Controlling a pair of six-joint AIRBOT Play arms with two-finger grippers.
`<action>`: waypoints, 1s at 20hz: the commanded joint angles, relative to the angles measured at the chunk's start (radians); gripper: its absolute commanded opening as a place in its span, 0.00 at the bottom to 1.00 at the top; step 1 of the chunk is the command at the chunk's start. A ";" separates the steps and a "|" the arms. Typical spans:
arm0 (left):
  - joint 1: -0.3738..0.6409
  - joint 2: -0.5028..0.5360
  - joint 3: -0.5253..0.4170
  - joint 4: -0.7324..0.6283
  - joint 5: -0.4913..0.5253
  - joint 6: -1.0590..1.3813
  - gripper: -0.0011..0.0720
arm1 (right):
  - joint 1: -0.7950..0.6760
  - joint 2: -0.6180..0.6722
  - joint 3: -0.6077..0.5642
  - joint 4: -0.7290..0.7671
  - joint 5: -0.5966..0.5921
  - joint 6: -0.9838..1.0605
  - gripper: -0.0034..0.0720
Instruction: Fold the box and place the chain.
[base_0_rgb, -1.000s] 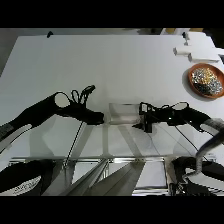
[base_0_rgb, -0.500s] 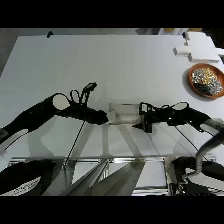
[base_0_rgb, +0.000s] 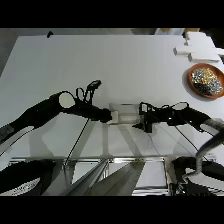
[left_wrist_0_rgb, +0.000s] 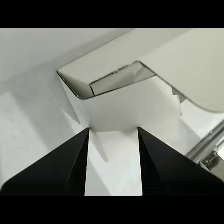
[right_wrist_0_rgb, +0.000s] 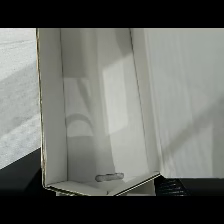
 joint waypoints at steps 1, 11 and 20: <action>-0.013 -0.014 0.047 0.093 -0.004 -0.094 0.49 | 0.001 0.000 0.000 0.000 0.000 0.000 0.57; -0.075 -0.082 0.160 0.280 -0.090 -0.339 0.49 | 0.001 0.000 0.000 0.000 0.000 0.000 0.57; -0.146 -0.154 0.245 0.314 -0.126 -0.460 0.49 | 0.001 0.000 0.000 0.000 0.000 0.000 0.57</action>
